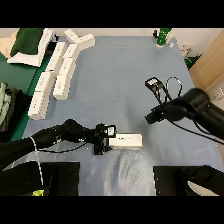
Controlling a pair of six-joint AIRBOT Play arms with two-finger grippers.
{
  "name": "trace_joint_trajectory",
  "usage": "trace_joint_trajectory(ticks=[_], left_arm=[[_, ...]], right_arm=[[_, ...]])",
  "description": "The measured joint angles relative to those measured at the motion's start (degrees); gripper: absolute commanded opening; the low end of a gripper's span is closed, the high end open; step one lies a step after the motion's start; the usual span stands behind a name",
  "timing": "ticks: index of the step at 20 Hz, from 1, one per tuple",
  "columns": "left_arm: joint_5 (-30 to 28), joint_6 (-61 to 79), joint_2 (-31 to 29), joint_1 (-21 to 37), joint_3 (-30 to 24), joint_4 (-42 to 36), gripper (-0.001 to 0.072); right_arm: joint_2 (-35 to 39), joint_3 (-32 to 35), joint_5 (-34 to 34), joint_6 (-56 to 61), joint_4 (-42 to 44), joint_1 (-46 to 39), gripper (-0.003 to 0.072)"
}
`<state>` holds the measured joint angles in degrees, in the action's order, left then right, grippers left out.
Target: Fold the box.
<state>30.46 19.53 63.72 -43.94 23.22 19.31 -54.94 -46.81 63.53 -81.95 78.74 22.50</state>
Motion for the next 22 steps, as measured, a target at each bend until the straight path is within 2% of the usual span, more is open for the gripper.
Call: trace_joint_trajectory(ticks=[2,5,11,14,18,20,22], left_arm=[[0.00,-0.02,0.00,0.00,0.00,0.02,0.0473],[0.00,-0.02,0.00,0.00,0.00,0.02,0.0473],[-0.11,-1.03,-0.31,0.11,0.15,0.11,0.0473],[-1.33,-4.72,-2.62,1.49,0.31,0.13,0.0473],[-2.84,-16.17,-9.38,9.46,0.31,3.52,0.0473],[-2.32,-27.28,-13.42,16.24,0.31,10.49,0.0473],[1.40,-40.81,-17.22,24.37,0.31,19.67,0.0473]], right_arm=[[-4.83,-3.65,5.01,1.90,-0.15,-1.88,0.0005],[-9.35,-6.54,8.92,4.22,0.87,-3.17,0.0005],[-11.85,-8.02,11.32,5.68,3.43,-3.78,0.0005],[-12.11,-8.15,11.78,5.92,3.76,-3.91,0.0005],[-12.22,-8.22,11.93,6.01,3.93,-3.91,0.0005],[-12.26,-8.22,11.96,6.05,3.93,-3.91,0.0005],[-12.26,-8.24,11.96,6.05,3.93,-3.91,0.0005]])
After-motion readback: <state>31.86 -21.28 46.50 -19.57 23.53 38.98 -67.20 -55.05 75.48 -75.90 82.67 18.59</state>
